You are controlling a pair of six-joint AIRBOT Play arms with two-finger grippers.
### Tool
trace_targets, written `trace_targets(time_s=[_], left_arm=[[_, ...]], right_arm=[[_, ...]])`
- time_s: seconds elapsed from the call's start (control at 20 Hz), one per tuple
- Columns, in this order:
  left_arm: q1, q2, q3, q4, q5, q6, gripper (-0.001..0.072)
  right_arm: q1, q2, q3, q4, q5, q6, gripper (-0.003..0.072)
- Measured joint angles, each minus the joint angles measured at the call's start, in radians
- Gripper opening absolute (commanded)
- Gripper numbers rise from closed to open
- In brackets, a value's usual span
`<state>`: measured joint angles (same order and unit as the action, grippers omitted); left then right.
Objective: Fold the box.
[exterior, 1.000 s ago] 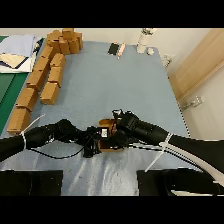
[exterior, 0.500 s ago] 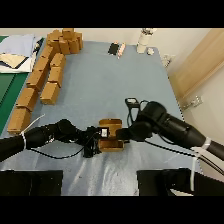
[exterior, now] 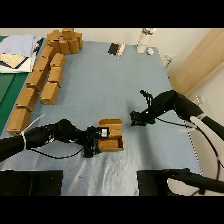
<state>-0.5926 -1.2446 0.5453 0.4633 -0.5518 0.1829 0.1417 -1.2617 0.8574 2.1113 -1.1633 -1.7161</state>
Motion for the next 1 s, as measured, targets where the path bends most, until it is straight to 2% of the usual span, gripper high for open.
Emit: trace_targets(time_s=[0.15, 0.25, 0.35, 0.5, 0.65, 1.0], left_arm=[[0.0, 0.0, 0.0, 0.0, 0.0, 0.0, 0.041], [0.0, 0.0, 0.0, 0.0, 0.0, 0.0, 0.041], [0.0, 0.0, 0.0, 0.0, 0.0, 0.0, 0.041], [0.0, 0.0, 0.0, 0.0, 0.0, 0.0, 0.041], [0.0, 0.0, 0.0, 0.0, 0.0, 0.0, 0.041], [0.0, 0.0, 0.0, 0.0, 0.0, 0.0, 0.041]], right_arm=[[-0.032, -0.193, 0.072, 0.298, -0.091, -0.298, 0.0003], [-0.005, -0.248, 0.104, 0.413, -0.169, -0.443, 0.0003], [0.038, -0.243, 0.107, 0.463, -0.22, -0.552, 0.0003], [0.111, -0.152, 0.056, 0.476, -0.234, -0.66, 0.0003], [0.196, -0.005, -0.035, 0.426, -0.145, -0.709, 0.0003], [0.437, 0.314, -0.227, 0.172, 0.22, -0.739, 0.0003]])
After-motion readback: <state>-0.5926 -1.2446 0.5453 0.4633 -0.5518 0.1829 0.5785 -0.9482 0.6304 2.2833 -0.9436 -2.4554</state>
